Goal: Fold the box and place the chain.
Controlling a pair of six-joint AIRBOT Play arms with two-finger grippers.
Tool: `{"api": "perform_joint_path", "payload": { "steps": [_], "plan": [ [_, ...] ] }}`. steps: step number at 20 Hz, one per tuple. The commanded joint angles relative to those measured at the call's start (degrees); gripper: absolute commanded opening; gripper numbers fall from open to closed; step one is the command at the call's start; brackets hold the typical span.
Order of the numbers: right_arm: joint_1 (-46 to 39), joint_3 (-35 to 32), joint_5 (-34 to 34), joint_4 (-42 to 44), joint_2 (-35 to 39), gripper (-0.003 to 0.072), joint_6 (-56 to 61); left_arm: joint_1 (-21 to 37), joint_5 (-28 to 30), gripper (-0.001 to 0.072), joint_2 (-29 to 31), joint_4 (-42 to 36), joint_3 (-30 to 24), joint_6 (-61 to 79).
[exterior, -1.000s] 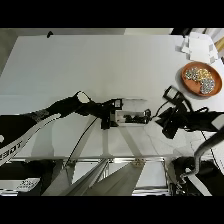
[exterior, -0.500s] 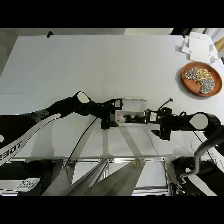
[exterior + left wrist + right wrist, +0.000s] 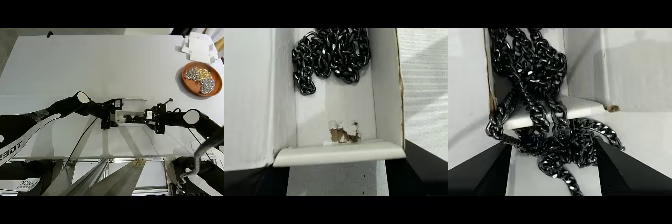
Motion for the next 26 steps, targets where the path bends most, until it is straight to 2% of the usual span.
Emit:
{"api": "perform_joint_path", "payload": {
  "steps": [1,4,8,11,14,18,20,22,26],
  "plan": [
    [0.0,0.0,-1.5,3.2,-2.3,0.0494,-2.9,0.0,0.0,0.0008,0.0,0.0,0.0,0.0],
    [0.0,0.0,-1.0,3.2,-2.3,0.0309,-2.8,0.0,0.0,0.0008,0.0,0.0,0.0,0.0],
    [0.0,0.0,0.4,2.8,-2.0,0.0013,-2.8,0.0,0.0,0.0008,0.0,0.0,0.0,0.0],
    [0.0,0.0,-0.3,1.0,2.3,0.0012,-1.8,0.0,0.0,0.0008,0.0,0.0,0.0,0.0],
    [0.0,0.0,-1.1,-5.3,9.4,0.0012,5.6,0.0,0.0,0.0008,0.0,0.0,0.0,0.0],
    [0.0,0.3,5.2,-7.3,20.5,0.0011,8.4,0.0,0.0,0.0008,0.0,0.0,0.0,0.0],
    [0.0,2.2,8.5,-6.9,24.8,0.0011,14.6,0.0,0.0,0.0008,0.0,0.0,0.0,0.0],
    [0.0,4.8,10.6,-2.1,26.9,0.0011,18.4,0.0,0.0,0.0008,0.0,0.0,0.0,0.0],
    [0.0,11.2,13.9,11.7,26.6,0.0011,18.4,0.0,0.0,0.0008,0.0,0.0,0.0,0.0]
  ]
}}
